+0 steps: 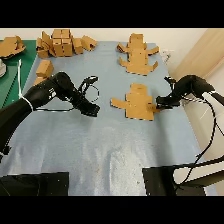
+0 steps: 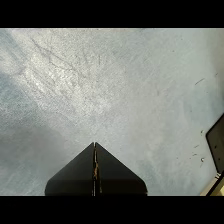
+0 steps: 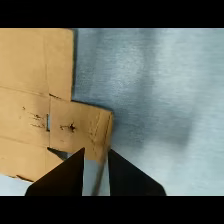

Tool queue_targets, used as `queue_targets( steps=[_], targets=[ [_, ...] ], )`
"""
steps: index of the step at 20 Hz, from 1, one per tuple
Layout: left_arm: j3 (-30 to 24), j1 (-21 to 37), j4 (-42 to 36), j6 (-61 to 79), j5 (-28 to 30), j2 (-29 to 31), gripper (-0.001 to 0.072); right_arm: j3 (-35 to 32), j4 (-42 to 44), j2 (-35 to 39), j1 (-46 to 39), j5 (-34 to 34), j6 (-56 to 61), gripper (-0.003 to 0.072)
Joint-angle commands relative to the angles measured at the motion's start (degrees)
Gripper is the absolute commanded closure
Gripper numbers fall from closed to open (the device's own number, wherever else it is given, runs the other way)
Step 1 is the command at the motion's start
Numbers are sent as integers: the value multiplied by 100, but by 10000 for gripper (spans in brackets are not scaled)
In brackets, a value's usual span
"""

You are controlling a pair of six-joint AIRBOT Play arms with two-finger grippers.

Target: Fold the box.

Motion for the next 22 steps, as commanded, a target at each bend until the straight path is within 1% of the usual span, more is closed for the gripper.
queue_targets(
  steps=[1, 2, 4, 6, 8, 11, 13, 16, 17, 19, 20, 22],
  targets=[
    [-2, 0, -2, 2, -2, -4, 697, -2, 232, -166, 24, 28, -4, 459],
    [-2, 0, -2, 2, 0, -4, 697, -2, 247, -181, 24, 26, -7, 484],
    [-2, 0, -2, 2, 0, -4, 697, 0, 446, -170, 24, -39, -260, 681],
    [-4, 0, -2, 2, 0, -2, 697, 0, 815, -103, 24, -227, -457, 685],
    [-2, 0, -2, 2, 0, -4, 697, 0, 1412, 68, 26, -358, -675, 687],
    [-2, 0, 0, 2, 0, -4, 697, -160, 1904, 597, 247, -369, -807, 690],
    [-2, 0, -2, 2, 0, -4, 697, -699, 2006, 1257, 522, -61, -815, 690],
    [-4, 0, -2, 2, 0, -4, 697, -2129, 2688, 2448, 981, 588, -817, 689],
    [-2, 0, 0, 68, 50, -4, 697, -2601, 2887, 2767, 1161, 745, -815, 690],
    [-4, 2, -2, 216, 400, -4, 697, -3436, 3235, 3333, 1569, 1045, -763, 689],
    [-2, 2, -2, 216, 518, -4, 697, -3759, 3265, 3580, 1775, 1257, -575, 689],
    [-2, 0, -7, 219, 632, -2, 697, -4148, 3272, 3947, 2096, 1711, -225, 689]
  ],
)
